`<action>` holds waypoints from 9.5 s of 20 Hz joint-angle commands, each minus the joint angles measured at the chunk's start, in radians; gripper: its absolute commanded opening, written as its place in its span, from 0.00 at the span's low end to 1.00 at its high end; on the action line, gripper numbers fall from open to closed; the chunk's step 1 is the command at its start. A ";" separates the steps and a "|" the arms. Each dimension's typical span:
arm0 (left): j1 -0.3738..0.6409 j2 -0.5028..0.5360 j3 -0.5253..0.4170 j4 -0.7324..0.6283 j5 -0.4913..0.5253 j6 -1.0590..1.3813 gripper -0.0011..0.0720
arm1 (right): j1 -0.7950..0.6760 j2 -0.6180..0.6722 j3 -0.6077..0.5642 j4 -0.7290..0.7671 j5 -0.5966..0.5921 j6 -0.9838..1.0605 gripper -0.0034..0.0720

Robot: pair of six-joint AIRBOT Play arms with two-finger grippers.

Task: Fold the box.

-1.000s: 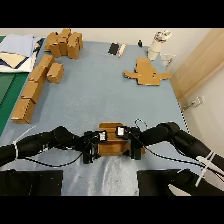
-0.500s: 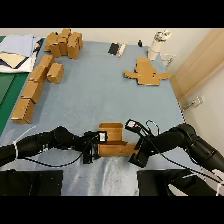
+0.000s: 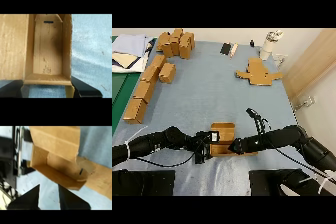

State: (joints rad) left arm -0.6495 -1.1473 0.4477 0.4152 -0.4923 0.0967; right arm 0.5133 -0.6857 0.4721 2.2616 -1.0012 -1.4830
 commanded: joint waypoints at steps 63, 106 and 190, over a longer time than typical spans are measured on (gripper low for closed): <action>0.001 0.000 0.000 0.000 0.003 0.000 0.63 | 0.075 -0.111 0.014 -0.297 0.055 -1.216 0.34; 0.001 0.000 0.000 0.000 0.003 0.000 0.63 | -0.314 -0.089 -0.127 -0.309 -0.051 -0.135 0.05; 0.001 0.000 0.000 0.000 0.003 0.000 0.63 | 0.048 -0.339 0.365 -0.871 -0.281 0.468 0.05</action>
State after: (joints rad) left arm -0.6495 -1.1473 0.4477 0.4149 -0.4896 0.0959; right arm 0.7673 -1.0157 0.8837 1.3457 -1.4628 -0.7883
